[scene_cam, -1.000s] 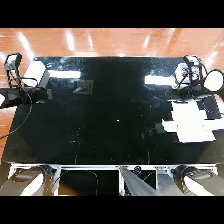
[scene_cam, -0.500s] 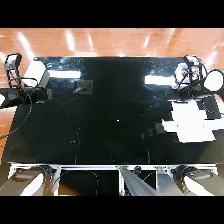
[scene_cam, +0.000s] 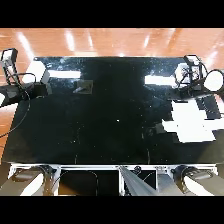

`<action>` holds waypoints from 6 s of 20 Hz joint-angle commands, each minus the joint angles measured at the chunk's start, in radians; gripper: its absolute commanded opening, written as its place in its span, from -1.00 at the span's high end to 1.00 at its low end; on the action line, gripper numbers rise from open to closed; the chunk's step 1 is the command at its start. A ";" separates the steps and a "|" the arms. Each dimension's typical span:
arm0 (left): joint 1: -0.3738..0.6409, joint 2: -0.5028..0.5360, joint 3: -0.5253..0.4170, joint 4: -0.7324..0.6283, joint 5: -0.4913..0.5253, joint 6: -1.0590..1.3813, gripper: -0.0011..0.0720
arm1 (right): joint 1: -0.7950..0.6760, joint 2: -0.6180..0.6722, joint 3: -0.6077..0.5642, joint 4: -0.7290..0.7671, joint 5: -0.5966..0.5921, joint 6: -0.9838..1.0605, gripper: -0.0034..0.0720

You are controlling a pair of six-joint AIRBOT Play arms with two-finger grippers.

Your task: Fold the box and place the chain.

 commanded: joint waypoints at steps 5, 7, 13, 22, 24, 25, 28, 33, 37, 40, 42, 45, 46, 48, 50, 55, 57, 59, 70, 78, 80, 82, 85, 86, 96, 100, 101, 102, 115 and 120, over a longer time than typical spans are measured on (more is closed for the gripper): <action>0.001 -0.019 0.000 -0.052 0.154 0.000 0.91 | -0.001 -0.002 0.000 0.037 -0.127 0.000 0.80; 0.001 -0.032 0.000 -0.067 0.151 0.000 0.91 | -0.001 -0.005 -0.010 0.090 -0.127 0.000 -0.24; -0.048 -0.134 0.000 -0.126 0.113 0.002 -0.72 | -0.192 -0.065 -0.012 -0.053 -0.032 -0.047 -1.00; -0.099 -0.201 0.000 -0.114 0.105 0.002 -0.70 | -1.459 -0.230 0.006 0.640 0.077 -0.615 -1.00; -0.099 -0.201 0.000 -0.107 0.124 0.005 -0.70 | -1.561 -0.374 0.058 0.644 0.277 -0.655 -1.00; -0.099 -0.201 0.000 -0.108 0.133 0.005 -0.70 | -1.580 -0.438 0.078 0.637 0.330 -0.655 -1.00; -0.099 -0.201 0.000 -0.119 0.132 0.005 -0.70 | -1.561 -0.562 0.144 0.631 0.360 -0.688 -1.00; -0.099 -0.201 0.000 -0.126 0.138 0.004 -0.70 | -1.440 -0.731 0.362 0.603 0.415 -0.717 -1.00; -0.099 -0.201 0.000 -0.163 0.180 0.004 -0.70 | -1.342 -0.828 0.416 0.662 0.500 -0.710 -1.00; -0.099 -0.201 0.000 -0.170 0.178 0.005 -0.70 | -1.292 -0.867 0.416 0.641 0.501 -0.689 -1.00; -0.099 -0.201 0.000 -0.169 0.180 0.005 -0.70 | -1.263 -0.876 0.416 0.639 0.520 -0.688 -1.00; -0.099 -0.208 0.000 -0.171 0.179 0.004 -0.70 | -1.226 -0.875 0.416 0.647 0.565 -0.689 -0.37; -0.099 -0.212 0.000 -0.171 0.179 0.004 -0.70 | -1.217 -0.876 0.416 0.658 0.578 -0.700 0.86; -0.099 -0.215 0.000 -0.177 0.177 0.004 -0.70 | -1.197 -0.869 0.416 0.736 0.620 -0.718 0.81; -0.099 -0.215 0.000 -0.218 0.176 0.010 -0.70 | -1.154 -0.820 0.415 0.840 0.600 -0.717 0.81; -0.105 -0.215 0.000 -0.240 0.092 0.013 -0.70 | -0.913 -0.596 0.377 1.010 0.526 -0.697 0.81; -0.103 -0.215 0.000 -0.232 0.034 0.013 -0.70 | -0.787 -0.478 0.319 1.011 0.458 -0.660 0.81; -0.103 -0.215 0.000 -0.230 -0.066 0.007 -0.70 | -0.664 -0.351 0.225 1.011 0.319 -0.590 0.81; -0.220 -0.150 -0.122 -0.270 -0.206 0.032 -0.70 | 0.177 0.132 -0.485 1.010 -0.616 -0.155 0.81; -0.292 -0.149 -0.139 -0.300 -0.193 0.066 -0.70 | 0.450 0.132 -0.657 0.936 -0.873 -0.146 0.80; -0.293 -0.153 -0.140 -0.302 -0.169 0.068 -0.70 | 0.450 0.132 -0.665 0.915 -0.853 -0.146 0.81; -0.292 -0.168 -0.139 -0.330 -0.174 0.062 -0.70 | 0.450 0.132 -0.666 0.890 -0.855 -0.146 0.80; -0.290 -0.198 -0.139 -0.385 -0.166 0.070 -0.70 | 0.453 0.132 -0.666 0.750 -0.945 -0.162 0.81; -0.288 -0.202 -0.139 -0.383 -0.148 0.072 -0.70 | 0.453 0.132 -0.666 0.703 -0.963 -0.173 0.81; -0.259 -0.352 -0.127 -0.556 -0.021 0.333 -0.70 | 0.540 0.143 -0.680 0.583 -1.017 -0.214 0.81; -0.126 -0.453 -0.109 -0.740 -0.101 0.495 -0.70 | 0.540 0.143 -0.681 0.584 -1.017 -0.212 0.81; -0.089 -0.482 -0.106 -0.787 -0.155 0.538 -0.70 | 0.540 0.143 -0.681 0.584 -1.016 -0.210 0.81; -0.052 -0.513 -0.105 -0.844 -0.218 0.598 -0.70 | 0.540 0.143 -0.681 0.584 -1.016 -0.209 0.81; -0.110 -0.739 -0.040 -0.974 -0.487 0.947 -0.70 | 0.540 0.143 -0.681 0.584 -1.016 -0.194 0.81; -0.107 -0.739 -0.011 -0.957 -0.517 0.974 -0.67 | 0.540 0.143 -0.681 0.584 -0.975 -0.194 0.81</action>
